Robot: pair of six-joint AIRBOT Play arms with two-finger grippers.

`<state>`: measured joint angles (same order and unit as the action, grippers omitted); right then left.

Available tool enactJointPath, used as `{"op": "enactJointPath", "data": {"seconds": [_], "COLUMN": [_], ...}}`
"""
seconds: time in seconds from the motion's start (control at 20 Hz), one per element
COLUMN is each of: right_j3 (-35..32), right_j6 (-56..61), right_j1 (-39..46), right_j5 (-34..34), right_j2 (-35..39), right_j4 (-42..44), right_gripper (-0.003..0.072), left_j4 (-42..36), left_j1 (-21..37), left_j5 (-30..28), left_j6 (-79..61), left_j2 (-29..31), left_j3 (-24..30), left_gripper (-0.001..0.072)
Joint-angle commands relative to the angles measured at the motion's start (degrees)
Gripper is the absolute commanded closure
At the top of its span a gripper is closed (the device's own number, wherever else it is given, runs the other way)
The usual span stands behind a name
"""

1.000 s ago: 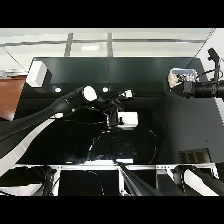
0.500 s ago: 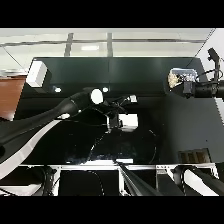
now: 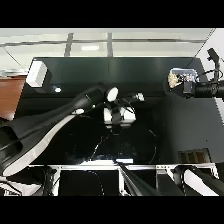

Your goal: Fold the box and place the chain.

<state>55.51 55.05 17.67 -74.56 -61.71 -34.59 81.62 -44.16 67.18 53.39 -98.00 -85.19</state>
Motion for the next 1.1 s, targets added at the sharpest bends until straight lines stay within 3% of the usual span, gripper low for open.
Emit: {"op": "enactJointPath", "data": {"seconds": [0.0, 0.25, 0.35, 0.55, 0.7, 0.9, 1.05], "right_j3": [0.0, 0.0, 0.1, 0.0, 0.1, 0.1, 0.1], "right_j6": [0.0, 0.0, 0.0, 0.0, 0.0, 0.0, 0.0], "right_j1": [0.0, 0.0, 0.0, 0.0, 0.0, 0.0, 0.0], "right_j5": [-0.7, -1.1, -1.1, -1.1, -1.1, -1.1, -0.9], "right_j2": [0.0, 0.0, 0.0, 0.0, 0.0, 0.0, 0.0], "right_j4": [0.0, 0.0, 0.0, 0.0, 0.0, 0.0, 0.0], "right_gripper": [0.0673, 0.0673, 0.0673, 0.0673, 0.0673, 0.0673, 0.0673], "left_j4": [7.9, 8.3, 5.2, 3.6, 3.8, 2.4, -5.3], "left_j1": [6.8, 29.2, 39.3, 59.4, 71.3, 73.5, 72.3], "left_j5": [9.2, 17.4, 18.6, 14.8, 10.5, 1.6, -3.2], "left_j6": [10.6, 23.6, 23.8, 21.5, 26.6, 22.3, 11.1], "left_j2": [1.5, 7.5, 11.4, 21.5, 23.0, 20.5, 17.1], "left_j3": [-3.9, -3.1, 1.4, 15.0, 17.9, 17.6, 15.1], "left_gripper": [0.0315, 0.0315, 0.0315, 0.0315, 0.0315, 0.0314, 0.0314]}}
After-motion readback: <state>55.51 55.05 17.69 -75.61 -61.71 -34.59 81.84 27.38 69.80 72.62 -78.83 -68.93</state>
